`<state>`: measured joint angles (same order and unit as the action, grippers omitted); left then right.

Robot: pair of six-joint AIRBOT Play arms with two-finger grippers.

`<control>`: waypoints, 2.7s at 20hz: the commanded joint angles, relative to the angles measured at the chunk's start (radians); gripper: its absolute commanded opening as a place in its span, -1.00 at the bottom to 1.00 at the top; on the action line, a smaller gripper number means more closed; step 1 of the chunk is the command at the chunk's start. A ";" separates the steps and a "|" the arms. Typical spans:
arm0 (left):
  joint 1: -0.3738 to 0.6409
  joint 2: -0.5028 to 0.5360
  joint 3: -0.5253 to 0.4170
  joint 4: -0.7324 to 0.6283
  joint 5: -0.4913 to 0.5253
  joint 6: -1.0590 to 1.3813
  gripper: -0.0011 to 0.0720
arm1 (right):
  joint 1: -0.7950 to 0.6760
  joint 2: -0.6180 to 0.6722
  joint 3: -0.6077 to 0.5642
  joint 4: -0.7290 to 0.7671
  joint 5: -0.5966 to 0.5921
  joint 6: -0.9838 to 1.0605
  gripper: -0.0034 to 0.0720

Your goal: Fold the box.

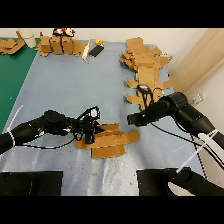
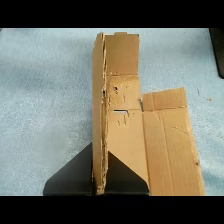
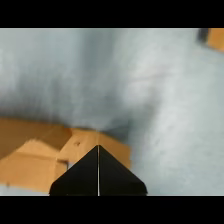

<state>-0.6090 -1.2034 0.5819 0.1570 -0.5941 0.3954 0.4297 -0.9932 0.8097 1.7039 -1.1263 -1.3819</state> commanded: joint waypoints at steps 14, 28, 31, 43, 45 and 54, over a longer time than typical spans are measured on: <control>0.000 0.000 0.001 0.000 0.000 0.000 -0.94 | 0.759 0.219 -0.342 -0.270 0.219 -0.254 0.41; 0.000 0.000 0.001 0.000 0.000 0.000 -0.94 | 0.758 0.105 -0.314 -0.497 0.384 -0.222 0.41; 0.000 0.000 0.001 0.000 0.000 0.000 -0.94 | 0.749 0.156 -0.314 -0.525 0.376 -0.222 0.41; 0.000 0.000 0.001 0.000 0.000 0.000 -0.94 | 0.563 0.137 -0.315 -0.497 0.457 -0.201 0.44; 0.000 0.000 0.001 0.000 0.000 0.000 -0.94 | 0.545 0.139 -0.315 -0.437 0.467 -0.300 0.44; 0.000 0.000 0.001 0.000 0.000 0.000 -0.94 | 0.263 0.189 -0.314 0.145 0.331 -0.988 0.70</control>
<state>-0.6090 -1.2034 0.5819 0.1577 -0.5968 0.3950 0.7799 -0.8169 0.4946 1.6424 -0.7300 -2.1277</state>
